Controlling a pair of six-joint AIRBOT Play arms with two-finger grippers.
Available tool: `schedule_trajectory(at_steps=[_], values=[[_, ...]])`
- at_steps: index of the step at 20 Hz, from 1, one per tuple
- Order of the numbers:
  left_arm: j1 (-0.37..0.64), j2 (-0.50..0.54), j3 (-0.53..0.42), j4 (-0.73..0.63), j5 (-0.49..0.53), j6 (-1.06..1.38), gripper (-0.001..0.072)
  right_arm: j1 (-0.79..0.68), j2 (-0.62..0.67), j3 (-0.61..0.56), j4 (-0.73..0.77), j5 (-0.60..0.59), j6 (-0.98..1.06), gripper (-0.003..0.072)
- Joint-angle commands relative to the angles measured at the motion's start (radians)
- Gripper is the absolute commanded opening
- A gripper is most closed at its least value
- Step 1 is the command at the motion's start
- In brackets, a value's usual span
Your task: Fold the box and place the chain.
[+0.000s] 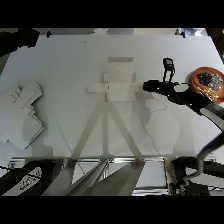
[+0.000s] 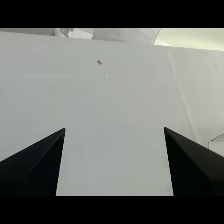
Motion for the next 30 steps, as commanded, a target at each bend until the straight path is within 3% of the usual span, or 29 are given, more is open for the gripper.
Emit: schedule_trajectory(at_steps=[1,12,17,19,23,30], values=[[0.000,0.001,0.000,0.000,0.000,0.000,0.0700,0.001,0.000,-0.001,0.002,0.002,0.000,0.0008],[-0.005,0.000,0.000,0.001,-0.039,0.005,0.0699,0.001,0.000,-0.001,0.002,0.002,0.000,0.0008],[-0.074,-0.055,0.010,-0.029,-0.073,0.146,0.0700,0.001,0.000,-0.001,0.002,0.002,0.000,0.0009],[-0.123,-0.137,0.061,-0.062,-0.149,0.185,0.0701,0.001,0.000,-0.001,0.002,0.002,0.000,0.0009],[-0.210,-0.396,0.300,-0.071,-0.415,0.189,0.0701,0.001,0.000,-0.001,0.002,0.002,0.000,0.0009],[-0.324,-0.760,0.595,-0.070,-0.509,0.227,0.0701,0.001,0.000,-0.001,0.002,0.002,0.000,0.0009]])
